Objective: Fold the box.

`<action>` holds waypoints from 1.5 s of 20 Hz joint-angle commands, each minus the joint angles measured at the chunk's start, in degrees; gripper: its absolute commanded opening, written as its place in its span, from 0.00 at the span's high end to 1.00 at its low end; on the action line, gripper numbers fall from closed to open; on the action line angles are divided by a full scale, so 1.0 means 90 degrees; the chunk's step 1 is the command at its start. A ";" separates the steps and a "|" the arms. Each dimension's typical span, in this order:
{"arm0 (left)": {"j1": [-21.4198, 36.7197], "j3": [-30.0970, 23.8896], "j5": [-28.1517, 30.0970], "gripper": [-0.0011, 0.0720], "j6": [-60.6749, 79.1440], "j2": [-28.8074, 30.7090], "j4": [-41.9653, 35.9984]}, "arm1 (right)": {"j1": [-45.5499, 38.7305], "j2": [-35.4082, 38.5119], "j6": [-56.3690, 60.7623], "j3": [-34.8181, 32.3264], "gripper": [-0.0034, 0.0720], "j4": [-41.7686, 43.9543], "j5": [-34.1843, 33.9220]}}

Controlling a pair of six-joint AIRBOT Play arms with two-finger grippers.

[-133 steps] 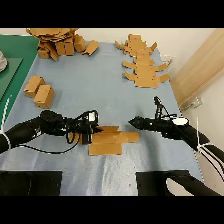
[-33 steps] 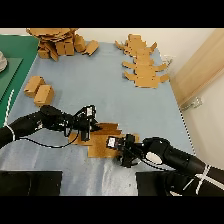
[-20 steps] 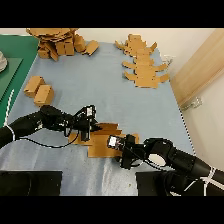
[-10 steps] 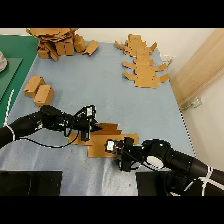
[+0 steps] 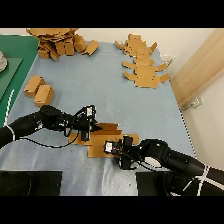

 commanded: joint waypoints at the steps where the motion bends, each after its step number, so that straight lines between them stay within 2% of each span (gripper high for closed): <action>1: 0.0002 0.0005 0.0000 0.96 0.0000 -0.0002 0.0002 | 0.0007 -0.0019 0.0131 0.0005 0.23 -0.0272 -0.0219; 9: 0.0000 0.0005 0.0002 0.96 0.0000 -0.0002 0.0002 | 0.0010 -0.0005 0.0170 0.0029 0.23 -0.0301 -0.0306; 16: 0.0002 0.0005 0.0002 0.96 0.0000 -0.0002 0.0002 | -0.0063 0.0219 0.0214 0.0427 0.23 -0.0641 -0.0260; 22: 0.0000 0.0005 0.0000 0.96 0.0000 -0.0002 0.0000 | -0.0085 0.0226 0.0209 0.0427 0.23 -0.0537 0.0488; 25: 0.0000 0.0005 0.0002 0.96 0.0000 -0.0002 0.0000 | -0.0085 0.0226 0.0194 0.0427 0.22 -0.0561 0.0512; 26: 0.0000 0.0005 0.0002 0.96 0.0000 -0.0002 0.0000 | -0.0087 0.0228 0.0265 0.0427 0.00 -0.0563 0.0515; 30: 0.0002 0.0005 0.0002 0.96 0.0000 -0.0002 0.0002 | -0.0087 0.0226 0.0262 0.0427 0.00 -0.0493 0.0447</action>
